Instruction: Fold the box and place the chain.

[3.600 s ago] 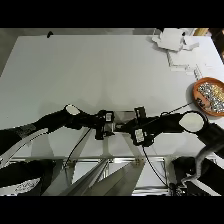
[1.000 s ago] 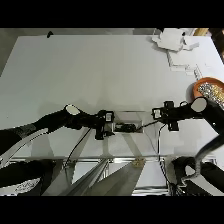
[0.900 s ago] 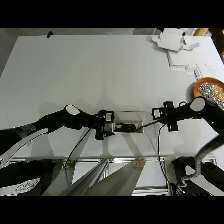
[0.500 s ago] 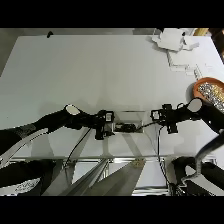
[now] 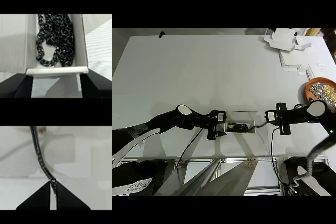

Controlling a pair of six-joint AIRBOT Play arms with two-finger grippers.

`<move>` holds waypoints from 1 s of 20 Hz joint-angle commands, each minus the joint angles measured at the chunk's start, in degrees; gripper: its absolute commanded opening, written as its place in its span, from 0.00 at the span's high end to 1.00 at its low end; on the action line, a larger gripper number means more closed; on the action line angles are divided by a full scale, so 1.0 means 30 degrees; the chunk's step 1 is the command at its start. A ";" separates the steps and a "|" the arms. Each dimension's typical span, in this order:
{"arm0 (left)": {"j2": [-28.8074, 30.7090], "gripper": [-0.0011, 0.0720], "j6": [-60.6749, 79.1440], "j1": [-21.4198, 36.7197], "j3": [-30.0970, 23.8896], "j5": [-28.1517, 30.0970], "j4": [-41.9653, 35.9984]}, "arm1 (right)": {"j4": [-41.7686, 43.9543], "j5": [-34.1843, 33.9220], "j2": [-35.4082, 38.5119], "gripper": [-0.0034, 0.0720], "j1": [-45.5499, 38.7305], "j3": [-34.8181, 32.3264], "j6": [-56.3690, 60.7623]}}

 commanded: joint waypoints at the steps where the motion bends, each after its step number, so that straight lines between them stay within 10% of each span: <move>1: 0.0000 0.61 0.0007 0.0000 0.0007 0.0007 0.0007 | 0.5020 0.0852 0.2404 0.93 0.1960 -0.0007 0.0175; 12: 0.0000 0.61 0.0007 0.0000 0.0007 0.0007 0.0000 | 0.7657 -0.6186 0.2033 0.93 1.0091 -0.0007 0.0277; 15: 0.0000 0.61 0.0000 0.0000 0.0007 0.0007 0.0000 | 0.6047 -0.6288 0.1989 0.67 1.0083 0.0080 0.0291; 20: 0.0000 0.61 0.0007 0.0000 0.0007 0.0000 0.0007 | 0.0678 -0.1945 0.1989 0.64 0.5712 0.0474 0.1202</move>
